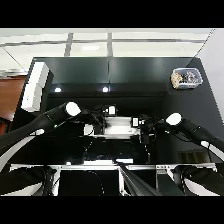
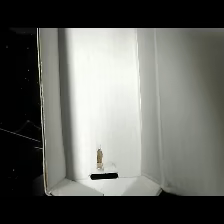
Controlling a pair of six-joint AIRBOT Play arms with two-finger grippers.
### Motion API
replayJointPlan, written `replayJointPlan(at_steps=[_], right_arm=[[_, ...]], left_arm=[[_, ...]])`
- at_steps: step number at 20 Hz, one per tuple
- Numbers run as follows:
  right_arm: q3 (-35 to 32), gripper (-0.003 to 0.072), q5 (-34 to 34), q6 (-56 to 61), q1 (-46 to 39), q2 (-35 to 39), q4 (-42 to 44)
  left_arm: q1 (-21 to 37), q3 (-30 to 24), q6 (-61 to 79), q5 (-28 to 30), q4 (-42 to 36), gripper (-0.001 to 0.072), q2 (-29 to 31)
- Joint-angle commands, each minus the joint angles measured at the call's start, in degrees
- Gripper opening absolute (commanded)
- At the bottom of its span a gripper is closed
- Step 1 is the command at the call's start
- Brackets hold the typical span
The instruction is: Fold the box and place the chain.
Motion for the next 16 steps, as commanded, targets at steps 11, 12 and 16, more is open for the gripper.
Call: replayJointPlan(at_steps=[11, 12, 16], right_arm=[[0.0, 0.0191, 0.1, 0.0, 0.2, 0.0, -0.4], [0.0, 0.0190, 0.1, 0.0, 0.2, 0.0, -0.4], [0.0, 0.0190, 0.1, 0.0, 0.2, 0.0, -0.4]], left_arm=[[3.8, 0.4, -35.9, -21.8, 31.2, 0.0342, 18.7], [3.8, 0.4, -37.2, -23.2, 30.6, 0.0122, 19.0], [3.0, -0.7, -37.1, -21.3, 9.2, 0.0027, 15.9]])
